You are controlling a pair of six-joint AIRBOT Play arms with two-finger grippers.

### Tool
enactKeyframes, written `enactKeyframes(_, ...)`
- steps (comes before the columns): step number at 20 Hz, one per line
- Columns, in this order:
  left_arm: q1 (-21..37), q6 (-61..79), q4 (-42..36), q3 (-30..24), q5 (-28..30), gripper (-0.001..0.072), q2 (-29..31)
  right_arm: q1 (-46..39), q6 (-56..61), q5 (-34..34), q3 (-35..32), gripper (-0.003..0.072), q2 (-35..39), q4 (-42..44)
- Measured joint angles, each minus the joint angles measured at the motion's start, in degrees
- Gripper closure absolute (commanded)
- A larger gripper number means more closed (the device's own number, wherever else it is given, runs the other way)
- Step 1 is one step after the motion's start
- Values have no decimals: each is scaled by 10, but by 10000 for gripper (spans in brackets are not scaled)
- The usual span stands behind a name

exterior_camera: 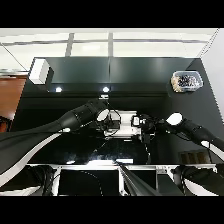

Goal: Fold the box and place the chain.

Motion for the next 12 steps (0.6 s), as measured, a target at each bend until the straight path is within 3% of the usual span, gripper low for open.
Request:
enactKeyframes(6,0,-4,3,1,-2,685,-3,0,0,0,0,476,0,0)
enactKeyframes(7,0,-4,4,1,-2,685,-3,0,1,0,0,422,0,0)
enactKeyframes(8,0,-4,6,1,-3,685,-3,0,2,0,0,140,0,0)
enactKeyframes(9,0,-3,6,1,-3,685,-3,0,6,-1,0,52,1,-1)
enactKeyframes(12,0,-3,9,1,-6,685,-3,-2,29,0,3,52,14,-13)
